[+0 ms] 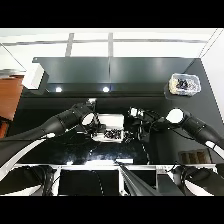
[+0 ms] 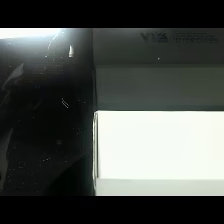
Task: Fold the box and place the chain.
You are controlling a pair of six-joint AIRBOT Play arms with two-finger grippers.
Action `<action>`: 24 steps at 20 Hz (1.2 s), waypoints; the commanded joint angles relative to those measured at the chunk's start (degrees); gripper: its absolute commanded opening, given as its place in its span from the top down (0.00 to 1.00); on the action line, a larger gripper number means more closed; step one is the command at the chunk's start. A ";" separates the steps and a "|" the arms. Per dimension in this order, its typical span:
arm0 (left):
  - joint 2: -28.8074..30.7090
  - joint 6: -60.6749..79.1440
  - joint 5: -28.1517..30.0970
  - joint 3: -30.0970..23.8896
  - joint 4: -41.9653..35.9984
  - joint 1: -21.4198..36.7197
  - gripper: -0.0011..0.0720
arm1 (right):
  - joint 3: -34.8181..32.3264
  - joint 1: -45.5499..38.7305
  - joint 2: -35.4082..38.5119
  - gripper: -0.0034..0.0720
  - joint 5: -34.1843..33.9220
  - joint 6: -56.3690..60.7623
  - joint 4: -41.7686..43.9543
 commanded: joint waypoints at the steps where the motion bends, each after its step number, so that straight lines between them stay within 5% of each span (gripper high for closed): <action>1: -0.22 0.02 0.09 -0.02 0.07 0.02 0.94 | -0.04 0.33 -1.33 0.19 -0.72 -4.13 3.67; 6: -0.48 0.02 0.04 -0.02 0.07 0.02 0.94 | -1.11 3.87 -1.73 0.22 -5.75 -2.23 3.30; 7: -0.48 0.00 -0.13 -0.02 0.07 0.02 0.94 | -1.36 4.46 -1.73 0.45 -6.23 -1.51 2.71; 8: -0.48 0.00 -0.13 -0.02 0.07 0.02 0.94 | -1.40 4.68 -1.75 0.50 -6.21 -1.09 2.47; 24: -0.48 0.02 -0.15 -0.02 0.07 0.02 0.94 | -1.42 7.02 -1.81 0.49 -9.73 6.67 -3.28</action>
